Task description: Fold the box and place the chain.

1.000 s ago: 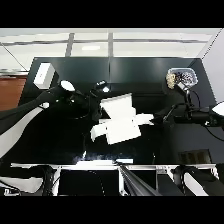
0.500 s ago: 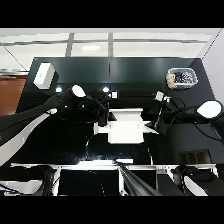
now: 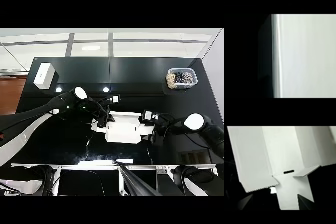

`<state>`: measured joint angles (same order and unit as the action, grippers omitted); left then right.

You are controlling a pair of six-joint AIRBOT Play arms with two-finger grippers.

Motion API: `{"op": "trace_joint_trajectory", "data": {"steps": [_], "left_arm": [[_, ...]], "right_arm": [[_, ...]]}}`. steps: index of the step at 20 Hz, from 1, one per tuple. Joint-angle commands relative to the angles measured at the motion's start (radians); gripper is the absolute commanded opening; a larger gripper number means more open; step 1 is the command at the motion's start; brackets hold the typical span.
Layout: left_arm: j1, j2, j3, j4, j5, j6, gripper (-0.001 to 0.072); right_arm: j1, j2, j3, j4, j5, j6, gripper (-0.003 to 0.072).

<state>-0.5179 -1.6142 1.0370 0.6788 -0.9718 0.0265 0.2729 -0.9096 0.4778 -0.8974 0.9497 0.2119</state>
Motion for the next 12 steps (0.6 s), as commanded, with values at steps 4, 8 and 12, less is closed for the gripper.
{"op": "trace_joint_trajectory", "data": {"steps": [4,8,12], "left_arm": [[-0.002,-0.003,-0.001,0.005,-0.004,-0.011,0.0026],[-0.005,-0.031,0.0,-0.05,-0.008,-0.011,0.0025],[-0.004,-0.031,0.0,-0.062,-0.012,-0.011,0.0025]], "right_arm": [[0.087,-0.001,-0.074,-0.012,-0.05,-0.015,0.0635],[0.135,-0.002,-0.088,-0.008,-0.134,-0.015,0.0635],[0.134,-0.002,-0.088,0.063,-0.2,-0.015,0.0635]]}}
